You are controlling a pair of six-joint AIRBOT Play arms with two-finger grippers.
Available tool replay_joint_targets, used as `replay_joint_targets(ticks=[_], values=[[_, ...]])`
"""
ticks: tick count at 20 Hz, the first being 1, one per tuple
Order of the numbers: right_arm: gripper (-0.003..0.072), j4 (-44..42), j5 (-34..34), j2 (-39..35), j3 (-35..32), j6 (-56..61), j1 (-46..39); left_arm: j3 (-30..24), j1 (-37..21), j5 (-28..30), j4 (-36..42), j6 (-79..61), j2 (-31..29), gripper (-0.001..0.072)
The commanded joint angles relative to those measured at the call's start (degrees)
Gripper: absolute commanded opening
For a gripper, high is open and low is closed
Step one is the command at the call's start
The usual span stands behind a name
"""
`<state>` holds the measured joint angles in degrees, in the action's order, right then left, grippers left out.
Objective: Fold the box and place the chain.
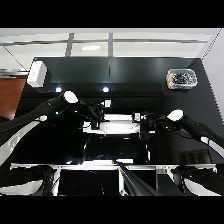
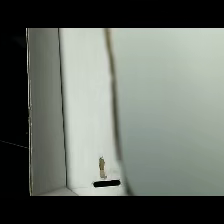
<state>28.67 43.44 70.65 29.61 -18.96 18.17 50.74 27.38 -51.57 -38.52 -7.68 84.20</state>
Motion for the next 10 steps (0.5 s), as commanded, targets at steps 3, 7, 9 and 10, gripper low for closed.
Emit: replay_joint_targets(ticks=[3,7,9,10], values=[[0.0699,2.1,-0.7,0.2,0.0,2.7,0.0,0.0,0.0,0.0,0.0,0.0,0.0,0.0025],[0.0699,2.0,-1.6,0.2,0.0,3.5,0.2,0.0,0.0,-0.1,0.0,0.0,0.0,0.0025],[0.0699,2.0,-1.7,0.2,0.0,3.6,0.2,0.0,0.0,-0.1,0.0,0.0,0.0,0.0025],[0.0699,2.0,-1.7,0.2,0.0,3.6,0.2,0.0,0.0,0.0,0.0,0.0,0.0,0.0025]])
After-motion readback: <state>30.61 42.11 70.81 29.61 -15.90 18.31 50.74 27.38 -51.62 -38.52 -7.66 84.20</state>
